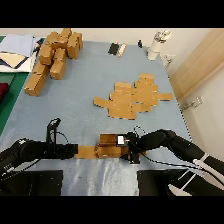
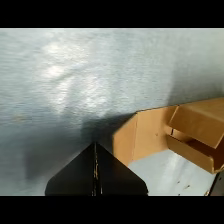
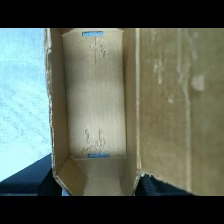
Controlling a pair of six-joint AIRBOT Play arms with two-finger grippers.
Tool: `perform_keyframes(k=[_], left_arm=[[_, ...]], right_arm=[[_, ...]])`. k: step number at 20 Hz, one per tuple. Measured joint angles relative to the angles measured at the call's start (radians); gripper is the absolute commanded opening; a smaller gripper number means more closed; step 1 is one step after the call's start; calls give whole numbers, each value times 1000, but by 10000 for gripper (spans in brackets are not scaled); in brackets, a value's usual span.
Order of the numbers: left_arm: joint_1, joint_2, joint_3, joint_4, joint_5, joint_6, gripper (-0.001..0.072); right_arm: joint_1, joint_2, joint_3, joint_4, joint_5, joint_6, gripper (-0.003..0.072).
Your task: Fold the box.
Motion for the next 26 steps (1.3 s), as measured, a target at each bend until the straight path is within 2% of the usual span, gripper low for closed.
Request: perform_keyframes(k=[3,7,12,19,20,21,22,26], left_arm=[[-90,-78,0,-72,98,-6,8],[-215,-126,1,-179,224,24,7],[-285,-140,74,-220,267,71,7],[-299,-142,128,-216,264,111,19],[-299,-142,132,-216,258,116,213],[-299,-142,134,-216,259,118,313],[-299,-142,136,-210,255,119,285],[-258,-142,147,-205,197,126,286]], right_arm=[[0,0,0,0,0,0,502],[0,0,0,0,0,0,502],[0,0,0,0,0,0,502],[0,0,0,0,0,0,502],[0,0,0,0,0,0,502],[0,0,0,0,0,0,502],[0,0,0,0,0,-2,502],[0,0,0,0,0,0,502]])
